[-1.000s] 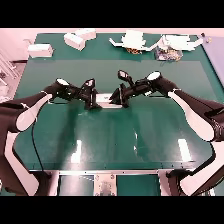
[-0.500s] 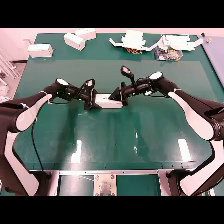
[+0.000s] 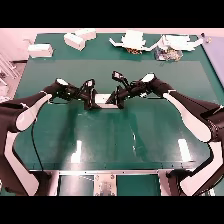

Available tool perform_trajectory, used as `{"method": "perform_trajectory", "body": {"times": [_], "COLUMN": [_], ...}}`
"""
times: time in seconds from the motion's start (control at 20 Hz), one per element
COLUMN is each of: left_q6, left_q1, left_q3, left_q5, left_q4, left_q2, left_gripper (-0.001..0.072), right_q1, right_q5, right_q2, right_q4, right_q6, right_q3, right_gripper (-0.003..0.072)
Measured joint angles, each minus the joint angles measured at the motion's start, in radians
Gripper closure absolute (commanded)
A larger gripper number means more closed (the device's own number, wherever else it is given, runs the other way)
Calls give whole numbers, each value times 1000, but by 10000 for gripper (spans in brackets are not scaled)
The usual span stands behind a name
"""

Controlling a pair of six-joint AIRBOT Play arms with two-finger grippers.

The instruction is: Fold the box and place the chain.

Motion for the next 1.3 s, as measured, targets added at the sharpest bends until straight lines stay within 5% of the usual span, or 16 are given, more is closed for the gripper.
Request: {"method": "perform_trajectory", "body": {"times": [0.65, 0.95, 1.3], "left_q6": [-5, -2, -2], "left_q1": [0, -1, 0], "left_q3": [0, 0, 0], "left_q5": [3, 2, 17], "left_q4": [-3, -2, -41], "left_q2": [0, 0, 0], "left_gripper": [220, 220, 220], "right_q1": [-22, -111, -277], "right_q5": [-47, -229, -294], "right_q2": [289, 621, 903], "right_q4": [51, -27, -65], "right_q6": [141, 339, 397], "right_q3": [-24, -319, -669], "right_gripper": [683, 681, 680]}}
